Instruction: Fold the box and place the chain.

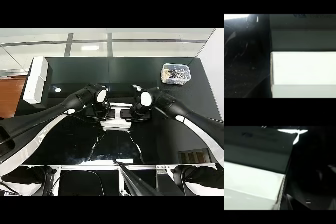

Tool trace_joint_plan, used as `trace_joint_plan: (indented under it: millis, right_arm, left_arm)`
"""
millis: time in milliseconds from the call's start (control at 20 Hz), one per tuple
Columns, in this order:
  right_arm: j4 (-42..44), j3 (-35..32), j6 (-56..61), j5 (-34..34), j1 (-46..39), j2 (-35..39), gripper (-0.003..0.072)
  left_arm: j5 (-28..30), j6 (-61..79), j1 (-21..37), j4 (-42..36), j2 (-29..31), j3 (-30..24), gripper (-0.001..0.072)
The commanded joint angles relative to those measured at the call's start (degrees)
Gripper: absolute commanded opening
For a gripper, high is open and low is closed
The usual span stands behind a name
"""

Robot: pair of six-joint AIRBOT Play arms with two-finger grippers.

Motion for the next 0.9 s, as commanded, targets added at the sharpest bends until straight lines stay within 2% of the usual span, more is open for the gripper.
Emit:
trace_joint_plan:
  millis: [0, 200, 300, 350, 400, 550, 600, 650, 850]
  right_arm:
    - [-7.5, 2.5, 8.1, 2.2, 3.5, -1.7, 0.0295]
    - [-11.3, 6.4, 12.2, 7.7, 5.3, -5.3, 0.0294]
    - [-10.8, 6.6, 12.4, 7.9, 5.4, -5.4, 0.0126]
    - [-10.4, 6.6, 12.5, 7.7, 5.4, -5.4, 0.0124]
    - [-10.2, 6.6, 12.6, 7.7, 5.4, -5.4, 0.0017]
    - [-9.3, 6.6, 12.6, 7.7, 5.4, -5.4, 0.0017]
    - [-9.1, 6.6, 12.6, 7.6, 5.4, -5.4, 0.0045]
    - [-8.9, 6.6, 12.6, 7.6, 5.2, -5.4, 0.0147]
    - [-8.6, 6.6, 12.3, 7.7, 4.6, -5.5, 0.0147]
  left_arm:
    - [-0.1, 0.0, 0.0, 0.0, 0.0, 0.0, 0.0025]
    - [-1.1, 0.0, 0.0, 0.0, 0.0, 0.0, 0.0025]
    - [-1.2, 0.0, 0.0, 0.0, 0.0, 0.0, 0.0025]
    - [-1.3, 0.0, 0.0, 0.0, 0.0, 0.0, 0.0025]
    - [-1.3, 0.0, 0.0, 0.0, 0.0, 0.0, 0.0025]
    - [-1.3, 0.0, 0.0, 0.0, 0.0, 0.0, 0.0025]
    - [-1.2, 0.0, 0.0, 0.0, 0.0, 0.0, 0.0025]
    - [-1.2, 0.0, 0.0, 0.0, 0.0, 0.0, 0.0025]
    - [-1.2, 0.0, 0.0, 0.0, 0.0, 0.0, 0.0025]
